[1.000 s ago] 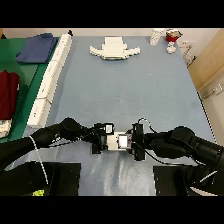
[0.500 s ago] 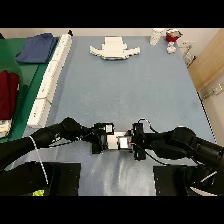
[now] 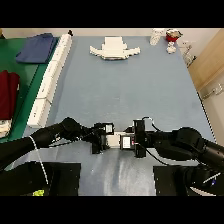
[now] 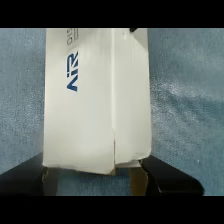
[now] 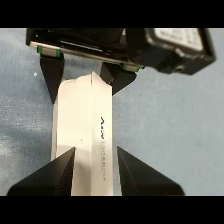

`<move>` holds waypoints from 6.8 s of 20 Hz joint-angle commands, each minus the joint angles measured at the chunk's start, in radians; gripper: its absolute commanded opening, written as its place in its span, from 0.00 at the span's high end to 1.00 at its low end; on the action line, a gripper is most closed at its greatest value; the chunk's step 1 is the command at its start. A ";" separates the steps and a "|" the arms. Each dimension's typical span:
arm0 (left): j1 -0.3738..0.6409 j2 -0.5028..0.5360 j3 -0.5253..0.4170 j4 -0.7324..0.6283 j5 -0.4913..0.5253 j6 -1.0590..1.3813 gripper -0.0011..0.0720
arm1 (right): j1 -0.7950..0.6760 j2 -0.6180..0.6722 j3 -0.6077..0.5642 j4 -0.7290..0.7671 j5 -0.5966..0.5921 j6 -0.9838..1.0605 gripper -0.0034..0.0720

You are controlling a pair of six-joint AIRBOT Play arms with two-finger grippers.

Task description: Fold the box.

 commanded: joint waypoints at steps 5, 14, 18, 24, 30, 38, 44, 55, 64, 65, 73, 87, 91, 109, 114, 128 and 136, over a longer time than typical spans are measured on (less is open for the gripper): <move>-0.001 0.000 0.001 0.000 0.000 0.000 0.49 | -0.002 -0.030 0.000 -0.023 0.036 0.019 0.58; -0.001 0.000 0.001 0.000 0.000 0.000 0.49 | -0.001 -0.048 -0.001 0.038 0.023 0.019 0.75; -0.001 0.000 0.001 0.000 0.000 0.000 0.49 | 0.000 -0.058 -0.003 0.076 -0.005 0.019 0.75; -0.001 0.000 0.001 0.000 0.000 0.000 0.49 | 0.000 -0.067 -0.004 0.130 -0.031 0.019 0.75; -0.001 0.000 0.001 0.000 0.000 0.000 0.49 | 0.000 -0.064 0.001 0.129 -0.034 0.019 0.50; -0.001 0.000 0.001 0.000 0.000 0.000 0.49 | -0.005 0.085 0.002 0.259 -0.003 0.181 0.50; -0.001 0.000 0.000 0.000 0.000 0.000 0.49 | 0.014 0.182 -0.223 0.452 0.438 0.518 0.93; -0.001 0.000 0.001 0.000 0.000 0.000 0.49 | 0.050 0.045 -0.305 0.440 0.472 0.723 0.95; -0.001 0.000 0.001 0.000 0.000 0.000 0.49 | 0.087 -0.035 -0.306 0.405 0.468 0.722 0.95; -0.001 0.000 0.001 0.000 0.000 0.000 0.49 | 0.087 -0.034 -0.306 0.402 0.468 0.722 0.95; -0.001 0.000 0.001 0.000 0.000 0.000 0.49 | 0.087 -0.034 -0.306 0.395 0.453 0.722 0.95; -0.001 0.000 0.001 0.000 0.000 0.000 0.49 | 0.085 0.131 -0.290 0.341 0.452 0.722 0.95; -0.001 0.000 0.001 0.000 0.000 0.000 0.49 | 0.026 0.126 -0.195 0.262 0.221 0.723 0.95; -0.001 0.000 0.001 0.000 0.000 0.000 0.49 | -0.638 -0.600 0.563 0.172 -0.558 0.392 0.95; -0.001 0.000 0.001 0.000 0.000 0.000 0.49 | -0.638 -0.603 0.567 0.173 -0.551 0.393 0.95; 0.203 0.146 0.043 0.180 0.278 -0.554 0.49 | -0.638 -0.603 0.567 0.173 -0.551 0.393 0.95; 0.690 -0.177 0.407 0.494 0.167 -1.024 0.49 | -0.638 -0.603 0.567 0.173 -0.551 0.393 0.95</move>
